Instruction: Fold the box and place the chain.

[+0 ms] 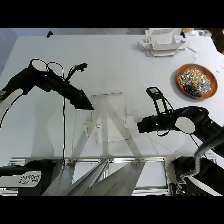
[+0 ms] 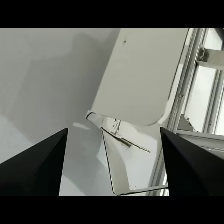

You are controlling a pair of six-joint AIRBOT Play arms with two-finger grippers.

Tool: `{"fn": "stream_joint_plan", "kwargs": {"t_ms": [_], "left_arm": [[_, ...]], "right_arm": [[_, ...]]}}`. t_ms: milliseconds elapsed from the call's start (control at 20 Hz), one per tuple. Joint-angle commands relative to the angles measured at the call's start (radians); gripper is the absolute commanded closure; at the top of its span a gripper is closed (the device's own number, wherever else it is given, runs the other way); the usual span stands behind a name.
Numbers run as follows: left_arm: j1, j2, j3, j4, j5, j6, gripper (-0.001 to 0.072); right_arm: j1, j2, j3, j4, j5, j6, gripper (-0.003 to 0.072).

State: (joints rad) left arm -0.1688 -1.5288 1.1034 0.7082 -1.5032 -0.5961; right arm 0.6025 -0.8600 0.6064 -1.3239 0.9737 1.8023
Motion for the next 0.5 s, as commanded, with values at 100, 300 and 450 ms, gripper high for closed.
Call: {"fn": "stream_joint_plan", "kwargs": {"t_ms": [100,300,450], "left_arm": [[-0.048,-0.010,-0.018,0.007,0.028,0.069,0.0071],[-0.095,-0.010,-0.075,-0.082,0.094,0.164,0.0071],[-0.122,-0.010,-0.076,-0.086,0.129,0.196,0.0092]], "right_arm": [[0.001,0.001,0.000,0.000,0.002,0.000,0.0668],[0.001,0.001,0.000,0.000,0.002,0.000,0.0668],[0.001,0.001,0.000,0.000,0.002,0.000,0.0668]]}}
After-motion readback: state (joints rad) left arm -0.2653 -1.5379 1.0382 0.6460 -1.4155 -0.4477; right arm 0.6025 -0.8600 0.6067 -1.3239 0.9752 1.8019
